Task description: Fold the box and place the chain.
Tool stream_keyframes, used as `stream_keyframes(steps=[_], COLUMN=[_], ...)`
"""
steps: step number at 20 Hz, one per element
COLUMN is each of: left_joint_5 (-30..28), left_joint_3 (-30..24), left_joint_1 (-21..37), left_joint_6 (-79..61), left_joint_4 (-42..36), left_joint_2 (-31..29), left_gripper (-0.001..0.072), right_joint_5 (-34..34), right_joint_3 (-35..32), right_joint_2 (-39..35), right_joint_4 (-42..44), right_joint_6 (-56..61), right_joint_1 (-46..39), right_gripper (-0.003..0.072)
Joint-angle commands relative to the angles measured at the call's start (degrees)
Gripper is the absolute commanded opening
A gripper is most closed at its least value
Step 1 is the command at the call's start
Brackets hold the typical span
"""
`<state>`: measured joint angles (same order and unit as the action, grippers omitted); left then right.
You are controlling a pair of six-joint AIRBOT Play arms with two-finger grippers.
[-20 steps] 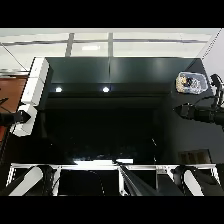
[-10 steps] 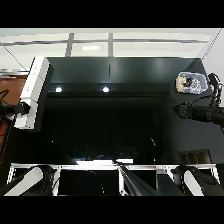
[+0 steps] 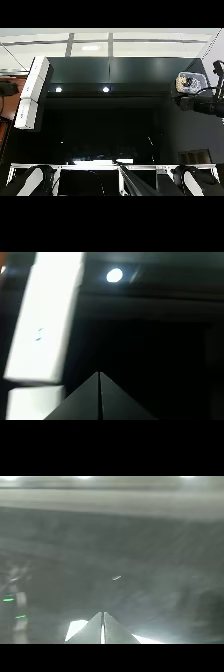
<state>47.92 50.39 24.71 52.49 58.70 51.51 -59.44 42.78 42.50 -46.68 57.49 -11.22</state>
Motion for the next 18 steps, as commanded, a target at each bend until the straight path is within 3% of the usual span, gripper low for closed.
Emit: stream_keyframes(steps=[1, 3, 6, 18], left_joint_5=[-0.15, -5.81, -9.31, -9.11], left_joint_3=[-1.81, -7.78, -12.96, -13.14], left_joint_1=[-11.74, -18.69, -23.26, -24.37], left_joint_6=[1.11, 1.36, 2.16, 2.14], left_joint_4=[-2.80, -2.78, -2.84, -2.84], left_joint_2=[-6.49, -9.14, -10.25, -10.23], left_gripper=[0.0027, 0.0028, 0.0029, 0.0030], right_joint_5=[13.09, 18.01, 17.16, 17.22], right_joint_3=[0.11, -1.77, -2.80, -2.80], right_joint_2=[0.04, 0.04, 0.04, 0.04], right_joint_4=[-12.37, -13.60, -13.46, -13.40], right_joint_6=[-2.89, -2.86, -2.89, -2.89], right_joint_1=[2.47, 1.84, 1.60, 1.60], right_gripper=[0.0019, 0.0019, 0.0019, 0.0019])
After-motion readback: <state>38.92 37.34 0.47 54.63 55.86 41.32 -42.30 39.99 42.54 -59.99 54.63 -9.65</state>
